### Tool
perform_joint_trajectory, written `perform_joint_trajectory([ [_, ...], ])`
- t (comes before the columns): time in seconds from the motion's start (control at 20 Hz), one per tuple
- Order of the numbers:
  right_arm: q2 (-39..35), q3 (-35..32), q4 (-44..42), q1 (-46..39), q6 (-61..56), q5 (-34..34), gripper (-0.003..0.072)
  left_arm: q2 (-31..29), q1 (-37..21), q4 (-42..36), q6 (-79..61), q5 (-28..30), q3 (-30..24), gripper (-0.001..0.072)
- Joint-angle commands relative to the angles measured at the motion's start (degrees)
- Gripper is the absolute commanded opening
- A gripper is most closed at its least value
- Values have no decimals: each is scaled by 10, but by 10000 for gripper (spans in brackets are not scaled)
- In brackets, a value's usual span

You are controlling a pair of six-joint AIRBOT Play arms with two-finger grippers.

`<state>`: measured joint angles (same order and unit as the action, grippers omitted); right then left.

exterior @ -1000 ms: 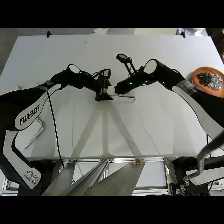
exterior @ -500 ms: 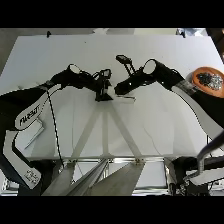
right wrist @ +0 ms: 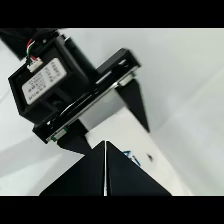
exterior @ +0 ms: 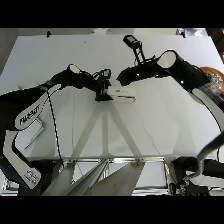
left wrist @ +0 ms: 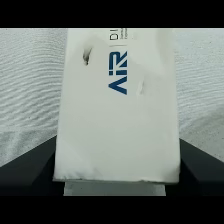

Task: Fold the box and place the chain.

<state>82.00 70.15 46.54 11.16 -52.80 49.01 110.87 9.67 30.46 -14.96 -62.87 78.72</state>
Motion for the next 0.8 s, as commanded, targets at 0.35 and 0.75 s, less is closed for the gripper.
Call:
perform_joint_trajectory([
  [0.35, -60, -262, -203, -51, 168, -141, 7, 0, 0, 0, 0, 1, 0, 218],
  [0.75, -40, -307, -199, -51, 169, -175, 7, 0, 0, 0, 0, 1, 0, 218],
])
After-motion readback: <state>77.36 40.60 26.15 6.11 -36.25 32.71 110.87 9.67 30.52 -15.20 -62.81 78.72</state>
